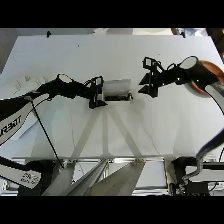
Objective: Fold the box and place the chain.
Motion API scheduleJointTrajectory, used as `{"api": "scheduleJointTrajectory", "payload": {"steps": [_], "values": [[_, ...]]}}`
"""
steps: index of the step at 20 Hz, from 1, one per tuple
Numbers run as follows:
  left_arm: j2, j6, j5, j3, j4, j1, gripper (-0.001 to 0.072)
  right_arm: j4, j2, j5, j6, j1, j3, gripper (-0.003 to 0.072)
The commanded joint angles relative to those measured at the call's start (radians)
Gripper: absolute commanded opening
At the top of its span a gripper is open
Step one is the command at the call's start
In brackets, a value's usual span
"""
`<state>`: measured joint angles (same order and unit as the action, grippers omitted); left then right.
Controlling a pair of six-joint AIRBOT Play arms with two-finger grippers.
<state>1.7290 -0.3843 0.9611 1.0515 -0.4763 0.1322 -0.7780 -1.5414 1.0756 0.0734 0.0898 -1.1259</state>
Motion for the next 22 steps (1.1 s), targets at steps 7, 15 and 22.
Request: {"api": "scheduleJointTrajectory", "payload": {"steps": [7,15,22], "values": [[0.000,0.000,0.000,0.000,0.000,0.000,0.0393,0.031,-0.169,-0.062,0.121,-0.084,0.010,0.0350],[0.000,0.000,0.000,0.000,0.000,0.000,0.0393,-0.097,-0.170,-0.124,-0.011,-0.113,0.010,0.0019],[0.000,0.000,0.000,0.000,0.000,0.000,0.0393,-0.142,0.014,-0.097,-0.146,-0.113,0.010,0.0018]]}}
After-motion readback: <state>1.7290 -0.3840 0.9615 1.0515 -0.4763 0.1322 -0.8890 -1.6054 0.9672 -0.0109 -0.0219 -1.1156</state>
